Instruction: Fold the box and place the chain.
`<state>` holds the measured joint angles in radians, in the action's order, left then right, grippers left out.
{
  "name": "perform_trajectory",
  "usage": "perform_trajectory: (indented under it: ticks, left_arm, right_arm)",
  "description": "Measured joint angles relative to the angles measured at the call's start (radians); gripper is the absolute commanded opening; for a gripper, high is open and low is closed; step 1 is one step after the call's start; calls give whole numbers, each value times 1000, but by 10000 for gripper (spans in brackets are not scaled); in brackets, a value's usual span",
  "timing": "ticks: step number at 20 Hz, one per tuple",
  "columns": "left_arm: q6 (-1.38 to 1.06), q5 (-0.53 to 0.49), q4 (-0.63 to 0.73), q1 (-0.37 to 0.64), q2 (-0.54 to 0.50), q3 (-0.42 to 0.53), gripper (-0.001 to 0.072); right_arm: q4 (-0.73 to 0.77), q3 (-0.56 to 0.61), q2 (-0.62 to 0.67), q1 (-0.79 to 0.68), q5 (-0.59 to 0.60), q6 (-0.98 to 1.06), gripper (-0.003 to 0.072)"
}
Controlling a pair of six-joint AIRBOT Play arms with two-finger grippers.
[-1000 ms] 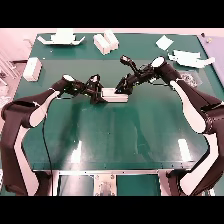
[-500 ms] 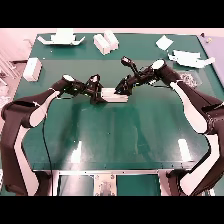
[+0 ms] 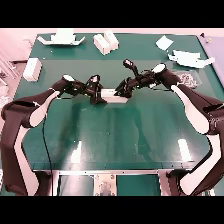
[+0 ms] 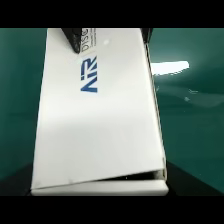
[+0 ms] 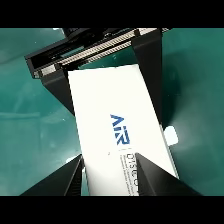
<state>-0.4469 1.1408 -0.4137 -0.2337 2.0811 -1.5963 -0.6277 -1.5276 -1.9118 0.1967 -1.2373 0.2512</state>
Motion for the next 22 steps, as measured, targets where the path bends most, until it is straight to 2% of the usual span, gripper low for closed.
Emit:
perform_trajectory:
  ticks: [8, 11, 12, 13, 14, 15, 17, 22]
  left_arm:
    - [-4, 3, -2, -2, 0, 0, 391]
    - [-4, -1, 0, -2, 0, 0, 391]
    - [-3, -1, 0, -2, 0, 0, 391]
    - [5, -20, 9, -2, 1, 0, 391]
    - [5, -24, 12, -2, 1, 0, 391]
    - [5, -22, 11, -2, 1, 0, 391]
    - [5, -18, 8, -2, 1, 0, 391]
    - [2, -11, 5, -1, 0, 0, 391]
  right_arm:
    - [65, 27, -3, -21, -51, -100, 311]
    - [127, 26, -4, -34, -67, -132, 261]
    - [150, 21, -4, -37, -77, -144, 212]
    - [177, 16, -4, -39, -117, -153, 128]
    - [215, 6, -3, -39, -124, -161, 105]
    - [255, -8, -1, -45, -125, -167, 46]
    - [292, -37, -2, -52, -150, -174, 18]
    - [349, -76, 10, -68, -185, -143, 12]
